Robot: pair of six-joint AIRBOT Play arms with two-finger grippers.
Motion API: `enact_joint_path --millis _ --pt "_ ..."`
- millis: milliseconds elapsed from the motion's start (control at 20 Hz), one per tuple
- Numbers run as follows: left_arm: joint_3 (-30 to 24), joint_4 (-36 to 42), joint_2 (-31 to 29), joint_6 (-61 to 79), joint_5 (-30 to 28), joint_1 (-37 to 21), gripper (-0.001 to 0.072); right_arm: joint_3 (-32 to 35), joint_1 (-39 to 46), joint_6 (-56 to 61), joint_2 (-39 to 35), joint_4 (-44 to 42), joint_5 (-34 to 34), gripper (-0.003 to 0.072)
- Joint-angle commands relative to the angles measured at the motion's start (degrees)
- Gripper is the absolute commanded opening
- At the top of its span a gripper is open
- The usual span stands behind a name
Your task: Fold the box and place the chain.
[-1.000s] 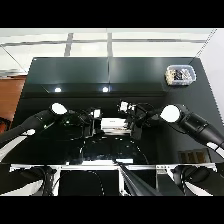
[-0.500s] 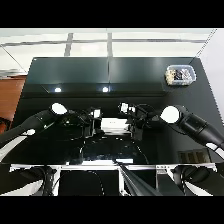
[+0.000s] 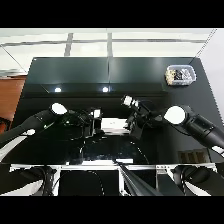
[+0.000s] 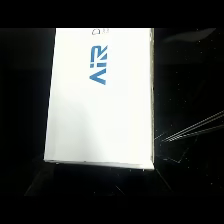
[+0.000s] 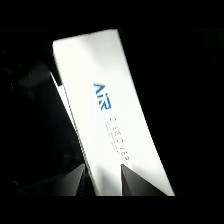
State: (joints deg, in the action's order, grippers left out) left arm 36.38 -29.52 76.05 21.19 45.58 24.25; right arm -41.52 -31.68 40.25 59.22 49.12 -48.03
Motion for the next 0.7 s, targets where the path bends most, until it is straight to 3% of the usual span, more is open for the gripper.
enact_joint_path --millis 0,50,300,450,650 --pt "0.0 0.0 0.0 0.0 0.0 0.0 0.0461 0.4 0.2 22.3 -1.2 -3.5 -1.0 0.0070" --pt "0.0 0.0 0.0 0.0 0.0 0.0 0.0461 1.7 0.0 25.5 -1.0 -6.4 -0.1 0.0020" --pt "0.0 0.0 0.0 0.0 0.1 0.0 0.0462 4.6 0.0 27.0 4.2 -24.3 6.0 0.0020" --pt "0.0 0.0 0.0 0.0 0.0 0.0 0.0462 4.6 0.0 27.0 7.2 -23.5 8.2 0.0020" --pt "0.0 0.0 0.0 0.0 0.0 0.0 0.0462 4.6 0.0 27.0 10.4 -19.6 6.3 0.0020"
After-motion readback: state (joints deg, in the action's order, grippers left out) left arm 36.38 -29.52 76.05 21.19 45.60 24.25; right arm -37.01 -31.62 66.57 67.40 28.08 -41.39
